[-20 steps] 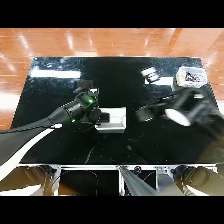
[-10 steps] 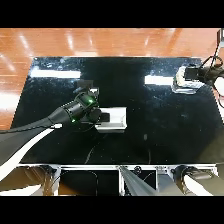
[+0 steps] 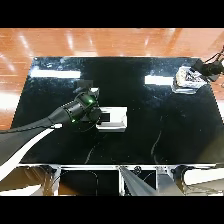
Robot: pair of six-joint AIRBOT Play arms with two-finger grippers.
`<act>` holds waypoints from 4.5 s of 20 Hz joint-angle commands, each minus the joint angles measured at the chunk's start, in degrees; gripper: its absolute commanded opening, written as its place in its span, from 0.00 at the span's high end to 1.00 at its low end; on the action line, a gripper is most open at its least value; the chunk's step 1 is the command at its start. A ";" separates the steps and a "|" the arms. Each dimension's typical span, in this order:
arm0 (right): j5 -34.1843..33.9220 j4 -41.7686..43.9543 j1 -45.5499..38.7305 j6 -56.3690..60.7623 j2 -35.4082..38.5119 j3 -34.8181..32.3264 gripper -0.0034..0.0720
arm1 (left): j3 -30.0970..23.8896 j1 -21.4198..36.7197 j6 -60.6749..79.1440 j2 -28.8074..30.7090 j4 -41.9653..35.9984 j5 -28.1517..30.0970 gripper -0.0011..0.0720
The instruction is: Fold the box and place the chain.
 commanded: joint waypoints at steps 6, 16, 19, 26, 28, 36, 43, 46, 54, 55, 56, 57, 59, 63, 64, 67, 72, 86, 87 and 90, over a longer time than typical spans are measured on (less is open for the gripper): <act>3.96 14.80 -1.99 8.41 -10.14 9.29 0.03 | 0.04 0.02 0.00 -0.04 0.13 -1.25 0.96; 4.17 11.78 -1.99 19.96 -10.34 9.27 0.11 | 0.04 0.02 0.22 -0.04 0.46 -1.31 0.96; 4.26 11.80 -1.77 19.93 -10.45 9.27 0.11 | 0.04 0.02 0.22 -0.04 0.46 -1.31 0.96; 3.48 12.26 -1.55 22.40 -12.66 9.27 0.11 | 0.04 0.02 0.22 -0.04 0.46 -1.27 0.96; 1.66 13.29 -1.55 22.53 -13.03 9.27 0.11 | 0.04 0.02 0.20 -0.04 0.46 -1.29 0.96; -1.51 17.14 0.52 22.47 -15.76 9.27 0.19 | 0.04 0.02 0.22 -0.04 0.48 -1.27 0.96; -1.64 18.60 0.87 17.62 -14.69 9.31 0.93 | 0.04 0.02 0.20 -0.04 0.46 -1.29 0.96; -0.90 18.14 0.44 15.08 -12.55 9.31 0.93 | 0.04 0.02 0.20 -0.04 0.46 -1.27 0.96; 1.90 14.43 -0.31 2.97 -0.11 9.31 0.93 | 0.04 0.02 0.22 -0.04 0.44 -1.27 0.96; 2.23 14.58 -0.28 0.02 2.75 9.31 0.93 | 0.04 0.02 0.22 -0.04 0.46 -1.27 0.96; 2.80 14.62 -0.17 -2.43 5.53 9.31 0.93 | 0.04 0.02 0.50 -0.07 0.50 -1.27 0.96; 3.54 14.71 -0.04 -6.23 8.87 9.31 0.93 | 0.04 0.02 0.76 -0.07 0.50 -1.22 0.96; 5.86 14.71 0.52 -12.76 15.47 9.31 0.93 | 0.04 0.02 1.14 -0.07 0.50 -1.18 0.96; 7.69 14.73 3.48 -18.80 29.20 9.31 0.93 | 0.04 0.02 1.29 -0.07 0.48 -1.20 0.96; 7.69 14.73 4.52 -19.47 32.68 9.31 0.93 | 0.04 0.02 1.29 -0.07 0.46 -1.11 0.96; 8.28 14.75 7.67 -20.96 41.70 9.31 0.93 | 0.04 0.02 1.29 -0.07 0.44 -0.96 0.96; 11.26 14.82 15.72 -23.06 51.76 9.31 0.93 | 0.04 0.00 1.53 -0.07 0.39 -0.96 0.96; 11.85 21.22 48.35 -22.49 47.71 8.59 0.92 | 0.04 -0.83 1.55 -0.11 0.22 -0.81 0.96; 11.82 21.20 50.12 -22.51 45.81 8.44 0.92 | 0.04 -0.85 1.55 -0.11 0.22 -0.79 0.96; 12.92 20.04 51.89 -22.49 40.68 8.28 0.92 | 0.04 -0.83 1.53 -0.11 0.22 -0.83 0.96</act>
